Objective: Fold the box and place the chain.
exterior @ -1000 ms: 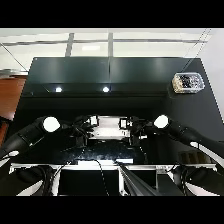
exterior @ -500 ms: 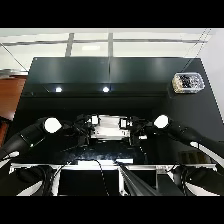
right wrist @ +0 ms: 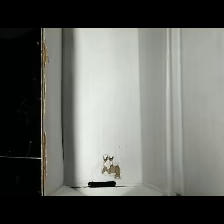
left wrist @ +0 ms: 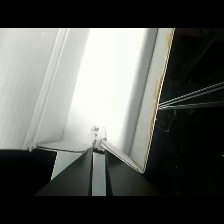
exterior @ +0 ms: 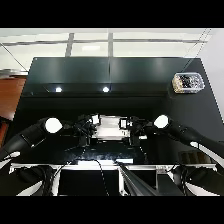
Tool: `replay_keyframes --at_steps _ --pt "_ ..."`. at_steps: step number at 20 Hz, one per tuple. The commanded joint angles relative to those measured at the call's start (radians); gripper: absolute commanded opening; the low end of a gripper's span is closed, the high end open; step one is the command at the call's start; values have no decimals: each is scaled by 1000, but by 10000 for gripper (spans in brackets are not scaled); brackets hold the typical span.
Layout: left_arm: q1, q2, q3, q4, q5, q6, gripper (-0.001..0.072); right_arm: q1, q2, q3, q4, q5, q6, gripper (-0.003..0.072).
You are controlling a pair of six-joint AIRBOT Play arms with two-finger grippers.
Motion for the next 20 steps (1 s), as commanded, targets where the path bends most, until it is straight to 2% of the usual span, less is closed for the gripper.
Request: replay_keyframes --at_steps 1,10,11,12,13,16,17,18,19,20 --pt "-37 -16 0 -23 32 0 107 1 -1 -1 1 0 1 366" --pt "-50 -30 0 -23 31 0 111 1 -1 -1 1 0 1 366" --pt "-51 -30 0 -24 29 0 133 1 -1 -1 1 0 1 366" --pt "-51 -30 0 -24 28 0 239 1 -1 -1 1 0 1 367" --pt "-51 -30 0 -23 25 0 282 1 -1 -1 1 0 1 366" --pt "-50 -30 0 -23 24 0 279 1 -1 -1 1 0 1 366" --pt "-50 -30 0 -23 25 0 253 1 -1 -1 1 0 1 367" --pt "-50 -30 0 -23 24 0 183 1 -1 -1 1 0 1 367" --pt "-50 -30 0 -23 25 0 189 1 -1 0 1 0 1 367" --pt "-50 -30 0 -23 25 0 243 1 -1 -1 1 0 1 366"
